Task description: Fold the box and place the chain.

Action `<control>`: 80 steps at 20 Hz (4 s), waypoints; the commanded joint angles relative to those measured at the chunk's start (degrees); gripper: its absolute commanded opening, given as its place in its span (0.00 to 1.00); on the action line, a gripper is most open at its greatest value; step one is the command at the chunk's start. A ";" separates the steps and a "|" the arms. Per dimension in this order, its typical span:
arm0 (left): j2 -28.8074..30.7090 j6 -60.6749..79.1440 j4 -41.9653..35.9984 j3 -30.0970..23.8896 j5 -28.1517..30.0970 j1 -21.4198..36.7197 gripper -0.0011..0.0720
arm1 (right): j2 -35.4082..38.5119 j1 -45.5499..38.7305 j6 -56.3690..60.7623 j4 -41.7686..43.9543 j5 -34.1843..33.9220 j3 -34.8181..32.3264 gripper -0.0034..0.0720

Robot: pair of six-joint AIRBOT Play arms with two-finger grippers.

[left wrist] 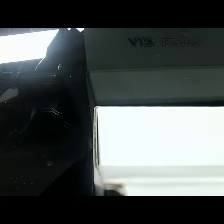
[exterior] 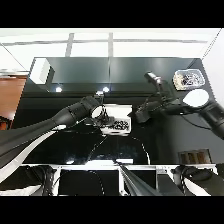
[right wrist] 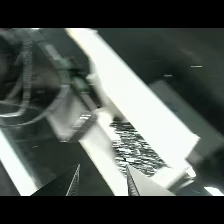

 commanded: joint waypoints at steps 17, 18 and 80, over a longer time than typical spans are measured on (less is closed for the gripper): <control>4.70 -2.19 2.45 0.09 0.02 -0.02 0.73 | 5.25 -18.95 2.56 -18.47 -0.81 -7.63 0.50; 6.82 -0.81 3.93 0.07 -0.09 -0.02 0.73 | 5.25 -18.95 2.58 -18.45 -0.37 -7.63 0.50; 7.58 145.24 -55.25 -22.08 12.63 20.22 0.98 | 5.20 -18.93 3.02 -13.11 -0.70 -7.74 0.50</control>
